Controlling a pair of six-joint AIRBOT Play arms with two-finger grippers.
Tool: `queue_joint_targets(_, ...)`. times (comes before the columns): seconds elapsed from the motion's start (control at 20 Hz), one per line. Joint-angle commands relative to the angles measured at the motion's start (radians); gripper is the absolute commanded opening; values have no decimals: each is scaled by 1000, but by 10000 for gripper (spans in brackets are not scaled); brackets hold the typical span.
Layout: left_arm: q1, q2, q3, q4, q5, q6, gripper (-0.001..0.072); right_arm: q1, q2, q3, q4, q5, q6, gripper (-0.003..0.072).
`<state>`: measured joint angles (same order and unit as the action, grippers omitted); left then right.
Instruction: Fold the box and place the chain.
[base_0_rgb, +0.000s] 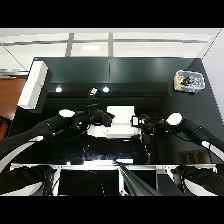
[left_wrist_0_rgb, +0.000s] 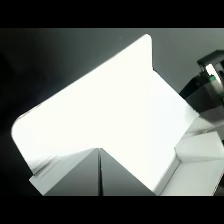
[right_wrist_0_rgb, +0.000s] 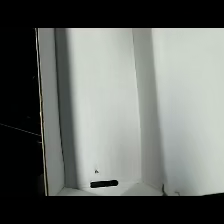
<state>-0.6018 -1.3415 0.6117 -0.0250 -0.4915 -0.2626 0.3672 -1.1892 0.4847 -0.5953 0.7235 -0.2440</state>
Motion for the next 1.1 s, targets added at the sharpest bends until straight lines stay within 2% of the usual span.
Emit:
queue_joint_targets(0.0,0,-13,3,226,-48,-121,28,1,-1,0,0,-2,1,439)
queue_joint_targets(0.1,0,-12,26,341,-72,-201,28,1,-1,0,0,-2,1,439)
queue_joint_targets(0.2,0,-12,74,389,-75,-243,28,1,-1,0,0,-2,0,439)
queue_joint_targets(0.3,2,-11,134,455,-129,-248,28,1,-1,0,0,-2,1,439)
queue_joint_targets(0.35,10,-11,171,537,-184,-291,28,1,-1,0,0,-2,0,439)
queue_joint_targets(0.45,47,14,250,768,-299,-532,28,1,-1,0,0,-2,0,439)
queue_joint_targets(0.55,93,76,295,978,-414,-705,28,1,-1,0,0,-2,1,440)
queue_joint_targets(0.6,117,122,293,1045,-459,-744,28,1,-1,0,0,-2,1,439)
queue_joint_targets(0.7,162,217,257,1082,-505,-761,28,1,-1,0,0,-2,0,439)
queue_joint_targets(0.8,180,314,161,1028,-465,-730,28,1,-1,0,0,-2,0,439)
queue_joint_targets(0.9,149,380,35,933,-441,-451,36,1,-1,0,0,-2,0,439)
queue_joint_targets(0.95,125,391,-15,926,-430,-337,164,1,-1,0,0,-2,0,440)
queue_joint_targets(1.0,105,390,-48,937,-423,-264,439,1,-1,0,0,-2,0,439)
queue_joint_targets(1.05,87,385,-74,959,-387,-214,683,1,-1,0,0,-2,1,440)
